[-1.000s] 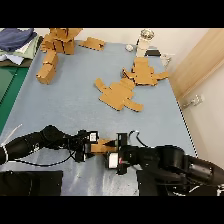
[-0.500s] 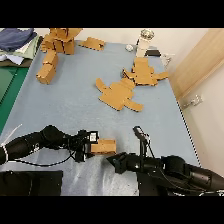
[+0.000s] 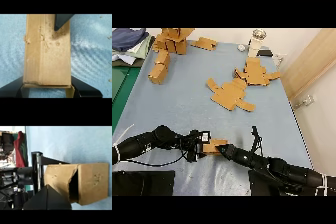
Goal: Fold the box.
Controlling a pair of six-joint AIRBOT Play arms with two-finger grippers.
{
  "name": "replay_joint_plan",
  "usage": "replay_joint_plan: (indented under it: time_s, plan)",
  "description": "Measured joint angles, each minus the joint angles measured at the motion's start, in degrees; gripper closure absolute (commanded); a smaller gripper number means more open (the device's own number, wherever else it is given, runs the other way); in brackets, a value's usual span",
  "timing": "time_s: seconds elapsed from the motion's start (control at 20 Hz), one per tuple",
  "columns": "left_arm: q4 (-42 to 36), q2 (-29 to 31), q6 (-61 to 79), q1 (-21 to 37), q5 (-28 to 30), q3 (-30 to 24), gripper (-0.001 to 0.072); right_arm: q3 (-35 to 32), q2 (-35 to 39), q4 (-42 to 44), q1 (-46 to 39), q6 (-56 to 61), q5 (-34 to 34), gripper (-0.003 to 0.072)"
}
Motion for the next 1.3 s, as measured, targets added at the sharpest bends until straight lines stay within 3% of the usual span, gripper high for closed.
replay_joint_plan:
  time_s: [0.7, 0.95, 1.1, 1.3]
  plan:
    - [0.02, -0.02, 0.02, -0.02, 0.04, 0.0, 0.0256, -0.13, -6.38, -3.34, 1.64, 4.28, -0.59, 0.0684]
    - [0.02, 0.0, 0.02, -0.02, -0.09, 0.0, 0.0256, 2.08, -0.39, -9.51, 1.77, 3.8, -3.96, 0.0685]
    - [0.02, 0.0, 0.02, 0.0, -0.07, 0.0, 0.0256, 6.38, 7.58, -16.87, 1.46, 2.73, -17.29, 0.0684]
    - [0.02, 0.0, 0.02, -0.02, -0.02, 0.0, 0.0256, 13.77, 14.97, -28.85, -0.04, 2.1, -50.6, 0.0684]
